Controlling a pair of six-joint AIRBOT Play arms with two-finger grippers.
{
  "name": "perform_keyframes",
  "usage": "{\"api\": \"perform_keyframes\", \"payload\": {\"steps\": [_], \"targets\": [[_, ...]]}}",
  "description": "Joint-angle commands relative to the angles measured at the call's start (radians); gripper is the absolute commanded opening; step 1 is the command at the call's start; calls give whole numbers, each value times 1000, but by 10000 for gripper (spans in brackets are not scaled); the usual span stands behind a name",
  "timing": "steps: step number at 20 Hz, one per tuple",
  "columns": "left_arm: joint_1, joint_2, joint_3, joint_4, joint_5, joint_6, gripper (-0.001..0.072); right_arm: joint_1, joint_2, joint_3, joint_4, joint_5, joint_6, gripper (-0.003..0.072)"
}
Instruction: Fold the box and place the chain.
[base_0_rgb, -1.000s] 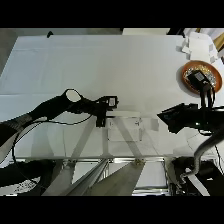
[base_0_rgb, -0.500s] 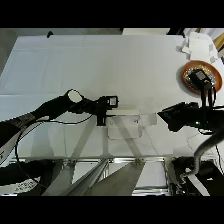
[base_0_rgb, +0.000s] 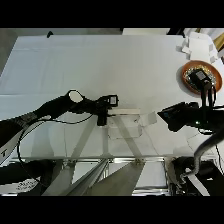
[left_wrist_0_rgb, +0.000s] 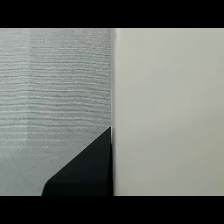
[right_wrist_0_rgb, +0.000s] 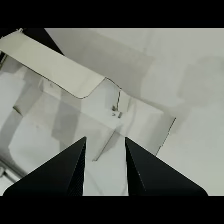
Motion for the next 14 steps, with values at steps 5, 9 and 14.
{"api": "perform_keyframes", "payload": {"steps": [5,9,14], "targets": [[0,-3,-1,7,-10,0,10,0,1,0,-25,2,-3,268],[0,-3,0,6,-10,0,10,0,1,0,-24,14,-37,269],[0,-3,-1,6,-10,0,10,0,1,0,-24,14,-91,269]]}}
